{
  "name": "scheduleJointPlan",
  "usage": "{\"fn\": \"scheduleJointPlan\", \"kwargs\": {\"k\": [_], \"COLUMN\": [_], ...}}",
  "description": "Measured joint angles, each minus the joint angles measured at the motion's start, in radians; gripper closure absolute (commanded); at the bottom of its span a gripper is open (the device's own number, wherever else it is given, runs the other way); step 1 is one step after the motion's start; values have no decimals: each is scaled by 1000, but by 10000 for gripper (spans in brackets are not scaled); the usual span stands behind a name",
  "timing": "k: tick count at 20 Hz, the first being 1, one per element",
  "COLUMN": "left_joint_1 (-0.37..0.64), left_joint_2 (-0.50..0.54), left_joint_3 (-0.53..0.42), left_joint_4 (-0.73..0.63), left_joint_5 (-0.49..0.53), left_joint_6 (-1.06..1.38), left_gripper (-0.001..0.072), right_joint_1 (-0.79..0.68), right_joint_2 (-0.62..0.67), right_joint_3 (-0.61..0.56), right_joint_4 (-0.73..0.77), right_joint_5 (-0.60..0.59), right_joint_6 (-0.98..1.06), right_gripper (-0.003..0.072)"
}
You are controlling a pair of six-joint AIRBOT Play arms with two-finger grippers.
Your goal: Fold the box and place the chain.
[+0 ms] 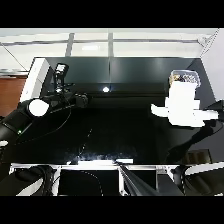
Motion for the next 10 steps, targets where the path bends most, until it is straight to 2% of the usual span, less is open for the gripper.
{"fn": "scheduleJointPlan", "kwargs": {"k": [2, 5, 10], "left_joint_1": [0, 0, 0], "left_joint_2": [0, 0, 0], "left_joint_3": [0, 0, 0], "left_joint_4": [0, 0, 0], "left_joint_5": [1, 1, 1], "left_joint_6": [0, 0, 0], "left_gripper": [5, 5, 5], "right_joint_1": [10, 20, 51], "right_joint_2": [-6, -4, 62], "right_joint_3": [4, 6, -60], "right_joint_4": [-12, -9, 42], "right_joint_5": [20, 50, 85], "right_joint_6": [-1, -10, -39], "right_gripper": [633, 679, 679]}}
